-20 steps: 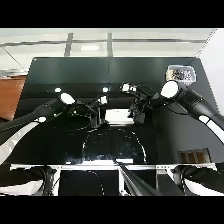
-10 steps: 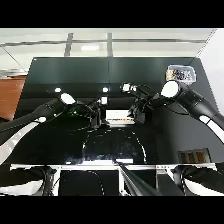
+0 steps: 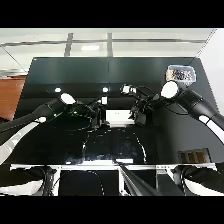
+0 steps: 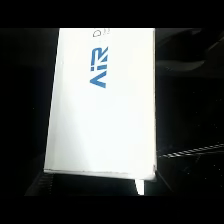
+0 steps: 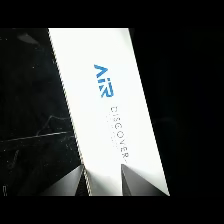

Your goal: Fold the box and place the chain.

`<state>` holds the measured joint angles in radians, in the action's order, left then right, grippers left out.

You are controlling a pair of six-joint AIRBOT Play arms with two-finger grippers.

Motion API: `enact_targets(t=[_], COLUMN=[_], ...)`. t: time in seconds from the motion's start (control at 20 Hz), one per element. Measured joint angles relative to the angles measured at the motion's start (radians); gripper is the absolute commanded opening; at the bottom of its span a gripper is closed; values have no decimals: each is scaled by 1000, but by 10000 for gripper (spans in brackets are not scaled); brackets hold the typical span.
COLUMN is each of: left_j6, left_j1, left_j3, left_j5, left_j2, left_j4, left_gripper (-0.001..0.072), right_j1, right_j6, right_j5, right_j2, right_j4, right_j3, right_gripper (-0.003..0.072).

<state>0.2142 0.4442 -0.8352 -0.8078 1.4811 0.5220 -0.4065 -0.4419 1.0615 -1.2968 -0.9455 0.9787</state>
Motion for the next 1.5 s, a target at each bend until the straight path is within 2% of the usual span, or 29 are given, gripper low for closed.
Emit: enact_targets(t=[0.5,0.6,0.7,0.75,0.9,1.05,1.2,1.5], left_j6=[0,-1,-1,-1,-1,-1,-1,0], left_j1=[0,0,0,0,0,0,0,0], left_j3=[0,0,0,0,0,0,0,0], left_j5=[0,0,0,0,0,0,0,0], left_j2=[0,0,0,0,0,0,0,0], left_j4=[0,0,0,0,0,0,0,1], left_gripper=[399,399,400,400,400,400,400,400], right_j1=[1,10,34,50,96,114,109,101], right_j6=[-14,-86,-204,-274,-472,-542,-560,-575], right_j5=[22,58,87,109,133,79,-11,-111], right_j2=[-23,-2,27,37,55,53,27,-60], right_j4=[2,-2,-3,-4,46,261,413,473], right_j3=[3,6,10,9,-34,-106,-147,-169], right_gripper=[277,184,175,9,16,17,16,16])
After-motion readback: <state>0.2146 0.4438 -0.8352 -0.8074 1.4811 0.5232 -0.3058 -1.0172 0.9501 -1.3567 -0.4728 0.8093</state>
